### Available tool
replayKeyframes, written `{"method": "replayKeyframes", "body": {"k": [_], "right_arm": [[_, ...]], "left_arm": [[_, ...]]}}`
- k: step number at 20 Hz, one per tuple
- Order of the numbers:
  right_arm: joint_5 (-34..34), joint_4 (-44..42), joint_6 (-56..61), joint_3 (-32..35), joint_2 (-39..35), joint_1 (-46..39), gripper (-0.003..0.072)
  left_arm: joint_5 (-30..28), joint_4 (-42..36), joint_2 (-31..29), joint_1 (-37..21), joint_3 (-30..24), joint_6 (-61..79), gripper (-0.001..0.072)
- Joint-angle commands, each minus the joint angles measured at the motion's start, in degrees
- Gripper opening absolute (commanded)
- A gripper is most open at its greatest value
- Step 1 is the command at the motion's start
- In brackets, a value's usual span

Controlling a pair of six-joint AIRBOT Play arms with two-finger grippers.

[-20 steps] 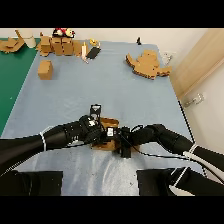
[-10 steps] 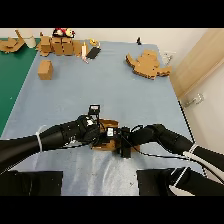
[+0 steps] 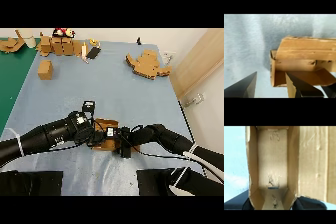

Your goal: Fold the box.

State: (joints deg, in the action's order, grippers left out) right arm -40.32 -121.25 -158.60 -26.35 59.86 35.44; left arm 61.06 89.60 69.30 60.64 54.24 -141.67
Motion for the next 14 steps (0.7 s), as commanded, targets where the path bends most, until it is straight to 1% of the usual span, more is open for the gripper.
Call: {"method": "replayKeyframes", "body": {"k": [1, 3, 4, 5, 6, 7, 10, 11, 12, 13, 14], "right_arm": [[0.0, 0.0, 0.0, -0.1, 0.0, 0.0, 0.0581], [0.0, 0.0, 0.0, -0.1, 0.0, 0.0, 0.0581], [0.0, 0.0, 0.0, -0.1, 0.0, 0.0, 0.0581], [0.0, 0.0, 0.0, -0.1, 0.0, 0.0, 0.0581], [0.0, 0.0, 0.0, -0.1, 0.0, 0.0, 0.0581], [0.0, 0.0, 0.0, -0.1, 0.0, 0.0, 0.0581], [0.0, 0.0, 0.0, -0.1, 0.0, 0.0, 0.0581], [0.0, 0.0, 0.0, -0.1, 0.0, 0.0, 0.0580], [0.0, 0.0, 0.0, -0.1, 0.0, 0.0, 0.0581], [0.0, 0.0, 0.0, -0.1, 0.0, 0.0, 0.0581], [0.0, 0.0, 0.0, -0.1, 0.0, 0.0, 0.0581]], "left_arm": [[2.3, 0.2, -0.9, 0.0, 0.0, 0.2, 0.0542], [2.7, 0.2, -0.9, 0.0, 0.0, 0.2, 0.0541], [3.1, 0.2, -0.9, 0.0, 0.0, 0.2, 0.0416], [3.8, 0.0, -0.9, 0.0, 0.1, 0.2, 0.0198], [4.5, 0.0, -0.9, 0.0, 0.4, 0.2, 0.0115], [4.9, 0.0, -1.2, 0.0, 0.9, 0.2, 0.0097], [5.0, 1.6, -4.0, 0.0, 2.0, 1.7, 0.0095], [5.2, 1.8, -5.3, -0.1, 2.0, 2.9, 0.0036], [6.0, 1.7, -6.4, -0.4, 2.0, 4.3, 0.0014], [7.3, 1.7, -7.4, -0.9, 1.9, 6.3, 0.0013], [7.4, 1.7, -8.4, -1.6, 1.4, 9.8, 0.0013]]}}
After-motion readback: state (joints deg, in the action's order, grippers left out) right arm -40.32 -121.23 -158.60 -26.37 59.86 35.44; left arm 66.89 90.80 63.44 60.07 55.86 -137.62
